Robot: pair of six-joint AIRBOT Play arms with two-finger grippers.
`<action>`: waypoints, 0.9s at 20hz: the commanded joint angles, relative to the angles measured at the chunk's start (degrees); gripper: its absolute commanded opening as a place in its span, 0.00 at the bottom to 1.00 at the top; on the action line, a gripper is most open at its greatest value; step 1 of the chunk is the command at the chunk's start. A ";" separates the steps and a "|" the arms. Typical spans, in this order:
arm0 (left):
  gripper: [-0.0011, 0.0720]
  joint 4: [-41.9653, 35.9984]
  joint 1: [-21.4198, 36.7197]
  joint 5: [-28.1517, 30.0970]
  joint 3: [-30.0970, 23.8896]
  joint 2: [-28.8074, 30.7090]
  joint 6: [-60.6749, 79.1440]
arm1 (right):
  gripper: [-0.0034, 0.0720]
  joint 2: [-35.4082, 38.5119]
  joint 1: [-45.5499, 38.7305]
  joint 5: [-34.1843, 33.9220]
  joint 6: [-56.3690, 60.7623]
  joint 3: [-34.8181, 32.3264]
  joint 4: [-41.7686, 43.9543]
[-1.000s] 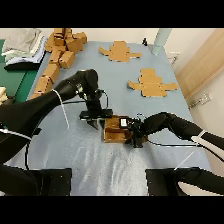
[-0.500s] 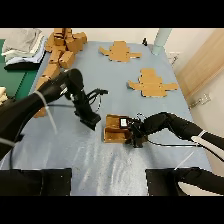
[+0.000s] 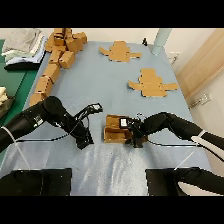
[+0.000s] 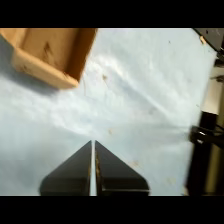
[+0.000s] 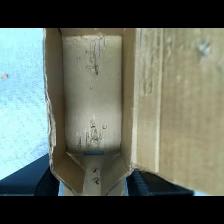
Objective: Fold the box.
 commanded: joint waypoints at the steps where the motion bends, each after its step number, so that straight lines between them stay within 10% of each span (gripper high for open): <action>1: 0.77 -9.18 2.23 13.79 -3.74 0.44 22.77 | 0.71 0.02 0.00 0.00 0.00 0.04 -0.02; 2: 0.93 -10.23 2.23 16.24 -4.11 -0.79 30.80 | 0.71 0.02 0.00 0.00 0.00 0.04 -0.02; 8: 0.94 -18.10 1.97 19.28 -4.00 -11.78 50.36 | 0.71 0.02 0.00 0.00 0.00 0.04 -0.02; 18: 0.98 -22.80 0.48 19.69 -4.02 -13.88 54.21 | 0.71 0.02 0.00 0.00 0.00 0.04 -0.02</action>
